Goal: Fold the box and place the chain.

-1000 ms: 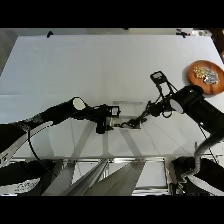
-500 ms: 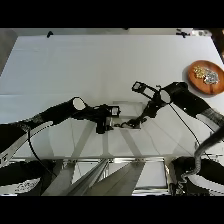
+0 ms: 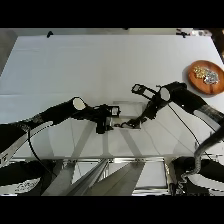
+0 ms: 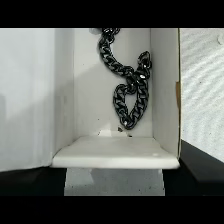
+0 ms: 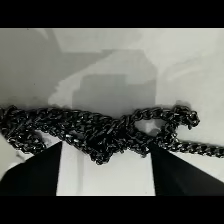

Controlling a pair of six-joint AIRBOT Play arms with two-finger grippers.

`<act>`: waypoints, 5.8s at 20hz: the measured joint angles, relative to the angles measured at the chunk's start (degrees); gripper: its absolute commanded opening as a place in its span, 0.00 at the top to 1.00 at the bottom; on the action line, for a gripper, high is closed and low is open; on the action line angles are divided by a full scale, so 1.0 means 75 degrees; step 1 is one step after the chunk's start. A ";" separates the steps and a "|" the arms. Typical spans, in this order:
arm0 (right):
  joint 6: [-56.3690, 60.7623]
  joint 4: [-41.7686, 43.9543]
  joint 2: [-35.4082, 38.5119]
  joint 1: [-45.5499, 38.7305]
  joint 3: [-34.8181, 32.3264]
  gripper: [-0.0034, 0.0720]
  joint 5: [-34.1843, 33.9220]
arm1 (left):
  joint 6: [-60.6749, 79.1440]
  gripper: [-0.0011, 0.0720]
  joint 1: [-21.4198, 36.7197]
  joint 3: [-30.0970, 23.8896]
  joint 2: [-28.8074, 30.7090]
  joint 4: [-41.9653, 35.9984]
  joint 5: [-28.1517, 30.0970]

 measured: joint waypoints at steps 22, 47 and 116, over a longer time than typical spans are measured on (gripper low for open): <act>0.2302 -0.0729 0.2664 0.1638 0.0000 0.93 0.0662 | 0.0000 0.51 0.0000 0.0000 -0.0003 0.0003 0.0000; 0.6102 -0.1215 0.2509 0.4057 0.0000 0.78 -0.0189 | 0.0000 0.51 0.0000 0.0000 0.0000 0.0003 0.0000; 0.4097 -0.1090 0.2034 0.0187 0.2189 0.93 0.2774 | 0.0003 0.51 0.0000 -0.0003 0.0000 0.0003 -0.0003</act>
